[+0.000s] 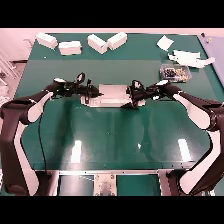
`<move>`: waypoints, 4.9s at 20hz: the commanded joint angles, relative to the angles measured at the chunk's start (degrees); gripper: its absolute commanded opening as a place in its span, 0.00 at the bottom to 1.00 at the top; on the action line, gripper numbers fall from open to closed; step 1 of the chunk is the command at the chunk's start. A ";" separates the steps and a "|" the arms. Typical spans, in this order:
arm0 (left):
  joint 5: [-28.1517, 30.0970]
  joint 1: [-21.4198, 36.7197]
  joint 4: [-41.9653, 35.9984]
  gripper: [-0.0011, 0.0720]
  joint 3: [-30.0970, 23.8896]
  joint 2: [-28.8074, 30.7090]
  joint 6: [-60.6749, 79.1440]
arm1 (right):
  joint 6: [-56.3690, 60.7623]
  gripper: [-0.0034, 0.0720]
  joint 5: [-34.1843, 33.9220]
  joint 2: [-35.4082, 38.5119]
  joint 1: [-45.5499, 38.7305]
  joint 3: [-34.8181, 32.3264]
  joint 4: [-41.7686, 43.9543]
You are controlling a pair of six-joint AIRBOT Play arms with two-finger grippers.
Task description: Fold the box and place the chain.
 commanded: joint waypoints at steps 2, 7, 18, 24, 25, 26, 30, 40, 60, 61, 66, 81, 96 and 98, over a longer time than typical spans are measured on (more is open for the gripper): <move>0.00 0.04 0.00 0.05 0.00 -0.02 0.00 | 0.57 0.93 0.22 -0.20 0.02 0.07 -0.17; 0.02 0.04 0.00 0.05 0.00 -0.02 0.00 | 1.46 0.90 0.66 -0.31 0.04 0.07 -0.22; 0.02 0.04 0.00 0.05 0.00 -0.02 0.02 | 1.64 0.80 1.03 -0.31 0.02 0.07 -0.87; 0.02 0.04 0.00 0.05 0.00 -0.02 0.02 | 1.62 0.80 1.42 -0.31 0.00 0.07 -1.09; 0.00 0.04 0.00 0.05 0.00 -0.02 0.02 | 1.62 0.80 1.49 -0.31 -0.02 0.07 -1.14; 0.00 0.04 0.00 0.05 0.00 -0.02 0.00 | 1.53 0.80 1.51 -0.31 0.00 0.07 -1.27; 0.02 0.04 0.00 0.05 0.00 -0.02 0.00 | 1.57 0.80 1.55 -0.31 0.02 0.07 -1.29; 0.02 0.04 0.00 0.05 0.00 -0.02 0.00 | 1.38 0.80 1.88 -0.33 0.04 0.04 -1.27; 0.02 0.04 0.00 0.05 0.00 -0.02 0.02 | 0.11 0.80 2.56 -0.44 0.04 0.04 -1.01; 0.02 0.04 0.00 0.05 0.00 -0.02 0.02 | 0.13 0.80 2.56 -0.44 0.04 0.04 -1.01; 0.00 0.04 0.00 0.05 0.00 -0.02 0.00 | 0.13 0.80 2.56 -0.44 0.04 0.04 -1.01; -0.28 0.22 -5.88 0.65 0.07 0.22 -0.68 | 0.13 0.80 2.56 -0.44 0.04 0.04 -1.03; -11.41 7.06 -10.84 0.90 0.17 5.62 -1.99 | 0.13 0.80 2.56 -0.44 0.04 0.04 -1.01; -17.42 7.34 -11.63 0.61 0.17 6.14 -1.92 | 0.13 0.80 2.56 -0.44 0.04 0.04 -1.01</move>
